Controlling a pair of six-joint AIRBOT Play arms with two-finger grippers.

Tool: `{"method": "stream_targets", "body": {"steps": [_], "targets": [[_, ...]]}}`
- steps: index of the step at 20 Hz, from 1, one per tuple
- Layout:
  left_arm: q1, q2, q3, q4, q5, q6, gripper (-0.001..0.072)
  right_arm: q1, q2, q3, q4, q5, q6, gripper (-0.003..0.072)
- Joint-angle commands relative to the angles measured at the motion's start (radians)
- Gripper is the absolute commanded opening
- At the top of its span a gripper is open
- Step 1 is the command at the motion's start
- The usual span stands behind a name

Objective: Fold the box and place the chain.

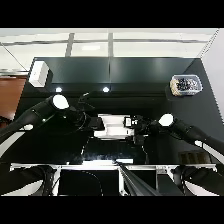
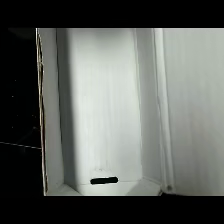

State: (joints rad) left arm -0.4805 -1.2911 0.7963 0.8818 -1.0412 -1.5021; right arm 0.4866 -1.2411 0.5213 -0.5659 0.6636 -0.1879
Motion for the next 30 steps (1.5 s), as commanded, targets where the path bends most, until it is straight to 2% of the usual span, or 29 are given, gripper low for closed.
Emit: {"method": "stream_targets", "body": {"steps": [1, 7, 12, 15, 17, 20, 23, 24, 25, 27, 28, 29, 30], "targets": [[-0.102, 0.001, 0.045, 0.206, 0.068, -0.252, 0.0596, 0.000, -0.001, 0.000, 0.000, -0.002, 0.002, 0.0224], [-0.224, -0.001, 0.076, 0.378, 0.116, -0.509, 0.0596, 0.000, -0.001, 0.000, 0.000, -0.006, 0.006, 0.0224], [-0.309, -0.045, 0.085, 0.536, 0.037, -0.687, 0.0596, 0.000, -0.001, 0.000, 0.000, -0.006, 0.007, 0.0224], [-0.336, -0.074, 0.110, 0.561, 0.034, -0.732, 0.0596, 0.000, -0.001, 0.000, 0.000, -0.006, 0.006, 0.0224], [-0.336, -0.096, 0.130, 0.563, 0.010, -0.744, 0.0558, 0.000, -0.001, 0.000, 0.000, -0.006, 0.006, 0.0224], [-0.341, -0.130, 0.166, 0.579, -0.042, -0.763, 0.0558, 0.000, -0.001, 0.000, 0.000, -0.006, 0.006, 0.0224], [-0.340, -0.133, 0.170, 0.580, -0.044, -0.811, 0.0557, 0.000, -0.001, 0.000, 0.000, -0.006, 0.006, 0.0224], [-0.341, -0.133, 0.170, 0.580, -0.045, -0.816, 0.0536, 0.000, -0.001, 0.000, 0.000, -0.006, 0.006, 0.0224], [-0.341, -0.133, 0.170, 0.580, -0.045, -0.819, 0.0483, 0.000, -0.001, 0.000, 0.000, -0.006, 0.006, 0.0224], [-0.341, -0.133, 0.170, 0.580, -0.045, -0.829, 0.0483, 0.000, -0.001, 0.000, 0.000, -0.006, 0.007, 0.0224], [-0.341, -0.133, 0.170, 0.580, -0.044, -0.840, 0.0430, 0.000, -0.001, 0.000, 0.000, -0.006, 0.006, 0.0223], [-0.341, -0.133, 0.170, 0.579, -0.039, -0.840, 0.0203, 0.000, -0.001, 0.000, 0.000, -0.006, 0.006, 0.0224], [-0.341, -0.133, 0.170, 0.578, -0.031, -0.840, 0.0084, 0.000, -0.001, 0.000, 0.000, -0.006, 0.006, 0.0223]]}}
